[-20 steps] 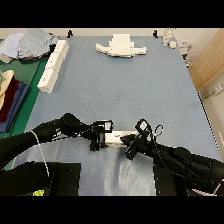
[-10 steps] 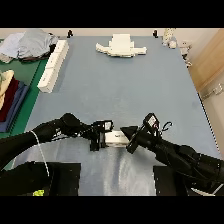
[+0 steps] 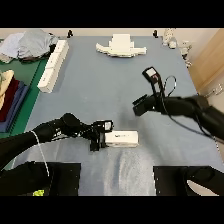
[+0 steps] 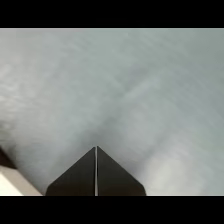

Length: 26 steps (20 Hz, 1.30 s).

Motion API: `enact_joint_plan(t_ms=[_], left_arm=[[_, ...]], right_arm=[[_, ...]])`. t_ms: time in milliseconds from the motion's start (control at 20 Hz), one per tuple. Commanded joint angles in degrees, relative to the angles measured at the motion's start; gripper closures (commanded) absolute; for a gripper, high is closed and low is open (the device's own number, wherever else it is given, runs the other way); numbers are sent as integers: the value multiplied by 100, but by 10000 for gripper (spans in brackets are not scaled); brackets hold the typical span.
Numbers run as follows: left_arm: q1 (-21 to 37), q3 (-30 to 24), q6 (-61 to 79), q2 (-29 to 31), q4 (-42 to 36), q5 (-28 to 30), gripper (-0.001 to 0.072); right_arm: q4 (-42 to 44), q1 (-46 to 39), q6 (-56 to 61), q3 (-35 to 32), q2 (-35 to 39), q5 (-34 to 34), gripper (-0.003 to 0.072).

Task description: Fold the box.

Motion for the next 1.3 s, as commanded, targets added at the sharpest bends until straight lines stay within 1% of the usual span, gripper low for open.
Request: enact_joint_plan(t_ms=[0,100,200,500,550,650,700,750,800,950,1000,1050,1150,1250], left_arm=[[4,4,-2,0,2,2,185],[4,4,-2,0,2,2,185],[4,4,-2,0,2,2,185],[4,35,66,0,-37,66,185],[35,90,-111,37,-28,59,185],[286,197,-887,350,46,39,185],[542,219,-1314,629,186,-9,185],[870,219,-1869,986,487,-120,185],[1233,219,-2568,1360,935,-291,185],[2640,219,-5230,2533,2747,-933,185],[3091,216,-5709,2863,3239,-1001,185],[3554,219,-5989,3189,3571,-994,185],[4352,219,-6072,3735,3630,-920,185],[4962,216,-6142,4153,3654,-1145,185]], right_arm=[[-946,-909,1753,1231,-1045,-2081,663],[-1010,-1132,2310,1493,-1499,-2763,663],[-1027,-1200,2463,1545,-1770,-3016,663],[-979,-1196,2461,1545,-1864,-2907,664],[-977,-1193,2459,1545,-1864,-2905,664],[-975,-1196,2459,1545,-1862,-2909,664],[-979,-1196,2461,1545,-1864,-2907,664],[-979,-1196,2459,1545,-1864,-2907,664],[-977,-1196,2459,1545,-1864,-2907,664],[-977,-1196,2461,1545,-1864,-2907,664],[-977,-1196,2459,1545,-1864,-2907,664],[-977,-1196,2461,1545,-1864,-2907,664],[-977,-1196,2461,1545,-1864,-2907,664],[-977,-1196,2459,1545,-1864,-2907,664]])
